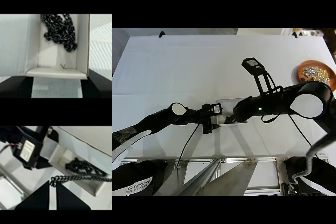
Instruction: Fold the box and place the chain.
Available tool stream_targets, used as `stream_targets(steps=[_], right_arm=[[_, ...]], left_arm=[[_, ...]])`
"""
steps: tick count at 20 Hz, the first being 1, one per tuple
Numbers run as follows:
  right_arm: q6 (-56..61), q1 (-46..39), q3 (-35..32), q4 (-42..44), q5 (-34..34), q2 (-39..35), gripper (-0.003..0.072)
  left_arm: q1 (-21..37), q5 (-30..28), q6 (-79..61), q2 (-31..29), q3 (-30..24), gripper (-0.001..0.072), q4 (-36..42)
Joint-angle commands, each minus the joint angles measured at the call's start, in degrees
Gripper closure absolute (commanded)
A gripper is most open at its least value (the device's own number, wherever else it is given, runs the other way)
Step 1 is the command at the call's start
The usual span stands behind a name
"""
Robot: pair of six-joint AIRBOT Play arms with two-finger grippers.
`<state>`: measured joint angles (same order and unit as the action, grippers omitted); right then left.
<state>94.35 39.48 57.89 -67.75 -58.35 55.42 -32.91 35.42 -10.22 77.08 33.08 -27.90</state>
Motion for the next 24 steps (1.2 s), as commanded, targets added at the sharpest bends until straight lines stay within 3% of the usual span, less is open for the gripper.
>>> stream_targets(steps=[1, 6, 13, 16, 17, 19, 21, 24], right_arm=[[0.26, 1.57, 0.07, 4.74, 5.05, -0.04, 0.0671], [4.61, 2.23, -1.03, -3.56, 3.69, 1.70, 0.0670], [5.73, 2.23, -6.08, -4.24, 11.89, 8.81, 0.0669], [5.70, 2.21, -6.05, -4.07, 11.47, 12.15, 0.0665], [5.68, 2.16, -6.01, -4.07, 10.93, 12.02, 0.0616], [4.11, 2.12, -5.51, -4.33, 9.73, 10.38, 0.0443], [1.55, 0.50, -4.55, -4.46, 8.22, 7.61, 0.0396], [1.14, -5.38, -3.74, -5.77, 5.95, 2.49, 0.0394]], left_arm=[[-0.04, 0.00, 0.00, -0.02, -0.02, 0.0699, -0.02], [-0.04, -0.02, 0.00, -0.02, -0.02, 0.0699, -0.02], [-0.04, 0.00, 0.00, -0.02, -0.02, 0.0699, -0.02], [-0.04, -0.02, 0.00, -0.02, -0.02, 0.0699, -0.02], [-0.04, 0.00, 0.00, -0.02, -0.02, 0.0699, -0.02], [-0.04, -0.02, 0.00, -0.02, -0.02, 0.0699, -0.02], [-0.04, -0.02, 0.00, -0.02, -0.02, 0.0699, -0.02], [-0.04, 0.00, 0.00, -0.02, -0.02, 0.0699, -0.02]])
